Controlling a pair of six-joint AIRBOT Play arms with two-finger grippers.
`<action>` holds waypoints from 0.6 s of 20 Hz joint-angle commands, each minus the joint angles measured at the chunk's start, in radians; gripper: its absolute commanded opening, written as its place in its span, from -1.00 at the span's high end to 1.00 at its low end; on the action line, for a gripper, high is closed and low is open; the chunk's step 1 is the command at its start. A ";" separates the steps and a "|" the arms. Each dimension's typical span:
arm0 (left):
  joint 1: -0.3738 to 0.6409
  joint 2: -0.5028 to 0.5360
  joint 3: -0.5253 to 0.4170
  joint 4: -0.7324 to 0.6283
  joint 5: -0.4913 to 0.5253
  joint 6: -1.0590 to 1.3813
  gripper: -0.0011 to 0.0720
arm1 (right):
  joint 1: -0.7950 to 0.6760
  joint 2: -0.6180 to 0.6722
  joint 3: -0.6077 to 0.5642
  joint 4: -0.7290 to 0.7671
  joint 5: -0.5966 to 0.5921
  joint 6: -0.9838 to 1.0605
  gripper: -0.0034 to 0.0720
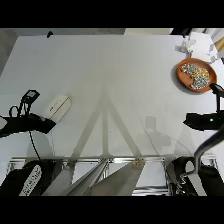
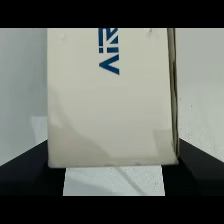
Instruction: Fold the box and place the chain.
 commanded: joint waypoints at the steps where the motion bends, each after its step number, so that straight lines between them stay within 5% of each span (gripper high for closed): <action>1: 0.000 0.002 -0.009 0.059 -0.087 -0.007 0.45 | -0.001 0.000 0.000 0.000 -0.002 0.000 0.86; 3: 0.000 0.002 -0.009 0.065 -0.106 -0.007 -0.75 | -0.001 0.000 0.000 0.000 -0.002 0.000 0.86; 4: 0.000 0.002 -0.009 0.065 -0.114 -0.009 -0.93 | -0.001 0.000 0.000 0.000 -0.002 0.000 0.86; 8: 0.000 0.040 -0.008 0.061 -0.124 -0.008 -0.94 | -0.001 0.000 0.000 0.000 -0.002 0.000 0.86; 12: 0.000 0.189 -0.008 0.061 -0.114 -0.008 -0.94 | -0.001 0.000 0.000 0.000 -0.002 0.000 0.86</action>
